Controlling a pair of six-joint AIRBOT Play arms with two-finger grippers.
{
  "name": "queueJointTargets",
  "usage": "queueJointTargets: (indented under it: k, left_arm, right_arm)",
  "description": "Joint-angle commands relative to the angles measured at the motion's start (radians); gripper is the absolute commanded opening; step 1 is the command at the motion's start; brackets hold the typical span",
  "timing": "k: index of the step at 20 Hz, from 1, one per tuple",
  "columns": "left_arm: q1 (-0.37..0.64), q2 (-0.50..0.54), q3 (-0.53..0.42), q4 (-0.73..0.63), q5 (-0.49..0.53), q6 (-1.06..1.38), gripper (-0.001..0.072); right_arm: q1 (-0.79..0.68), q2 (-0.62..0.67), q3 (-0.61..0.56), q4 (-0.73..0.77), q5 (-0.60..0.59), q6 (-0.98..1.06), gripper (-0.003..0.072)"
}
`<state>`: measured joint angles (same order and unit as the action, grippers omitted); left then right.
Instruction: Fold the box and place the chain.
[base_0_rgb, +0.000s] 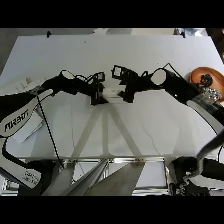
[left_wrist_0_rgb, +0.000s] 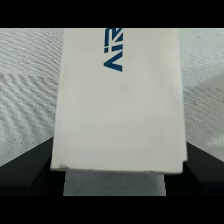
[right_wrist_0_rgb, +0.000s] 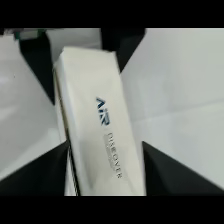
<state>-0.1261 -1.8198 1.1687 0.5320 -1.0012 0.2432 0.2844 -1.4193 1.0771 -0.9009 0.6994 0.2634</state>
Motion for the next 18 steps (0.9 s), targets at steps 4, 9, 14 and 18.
queueJointTargets:
  k: [4, 9, 14, 18]
  left_arm:
    - [0.0, 0.001, 0.0, 0.0, 0.002, 0.002, 0.0277]
    - [0.0, 0.001, 0.0, 0.0, 0.002, 0.002, 0.0277]
    - [0.0, 0.001, 0.0, 0.0, 0.002, 0.002, 0.0277]
    - [0.0, 0.001, 0.0, 0.0, 0.002, 0.002, 0.0277]
  right_arm:
    - [-0.046, 0.004, 0.0, 0.23, -0.037, 0.28, 0.001]
    - [-0.048, -0.135, 0.0, 0.414, 0.054, 0.376, 0.0009]
    - [-0.048, -0.227, 0.0, 0.372, 0.127, 0.421, 0.0011]
    - [-0.047, -0.227, 0.0, 0.322, 0.147, 0.423, 0.0011]
